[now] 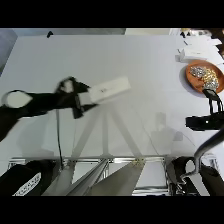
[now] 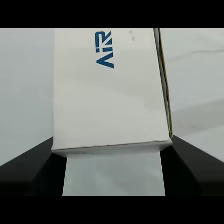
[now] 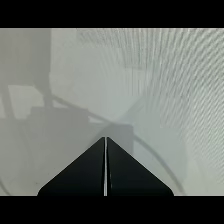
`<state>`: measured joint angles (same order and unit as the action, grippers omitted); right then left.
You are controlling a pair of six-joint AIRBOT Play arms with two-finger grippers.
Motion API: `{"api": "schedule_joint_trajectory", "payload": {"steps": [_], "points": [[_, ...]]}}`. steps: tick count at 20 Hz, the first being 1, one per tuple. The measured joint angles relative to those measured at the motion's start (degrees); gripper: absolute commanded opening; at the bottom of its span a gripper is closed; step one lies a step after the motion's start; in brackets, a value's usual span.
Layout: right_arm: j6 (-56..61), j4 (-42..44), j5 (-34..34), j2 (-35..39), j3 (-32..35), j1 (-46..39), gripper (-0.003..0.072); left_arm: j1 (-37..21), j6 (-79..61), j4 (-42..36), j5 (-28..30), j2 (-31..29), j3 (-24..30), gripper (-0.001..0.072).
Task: Fold the box and place the chain.
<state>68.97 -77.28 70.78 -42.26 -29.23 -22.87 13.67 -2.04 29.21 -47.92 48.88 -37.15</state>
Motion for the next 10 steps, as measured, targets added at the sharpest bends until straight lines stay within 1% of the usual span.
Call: {"api": "schedule_joint_trajectory", "payload": {"steps": [3,6,8,10], "points": [[0.0,0.5,-0.6,0.0,0.0,0.0,0.0017,-9.0,15.7,11.4,0.2,-9.9,0.0,0.0005],[0.0,1.0,-1.4,0.0,0.0,0.0,0.0017,-18.8,32.4,25.9,0.3,-18.1,0.0,0.0005],[0.0,1.2,-2.3,0.0,0.0,0.0,0.0017,-24.6,42.4,34.8,0.4,-21.1,0.1,0.0005],[0.0,1.3,-3.2,0.0,0.0,0.0,0.0018,-29.7,51.8,42.9,0.5,-22.5,0.8,0.0005]]}}
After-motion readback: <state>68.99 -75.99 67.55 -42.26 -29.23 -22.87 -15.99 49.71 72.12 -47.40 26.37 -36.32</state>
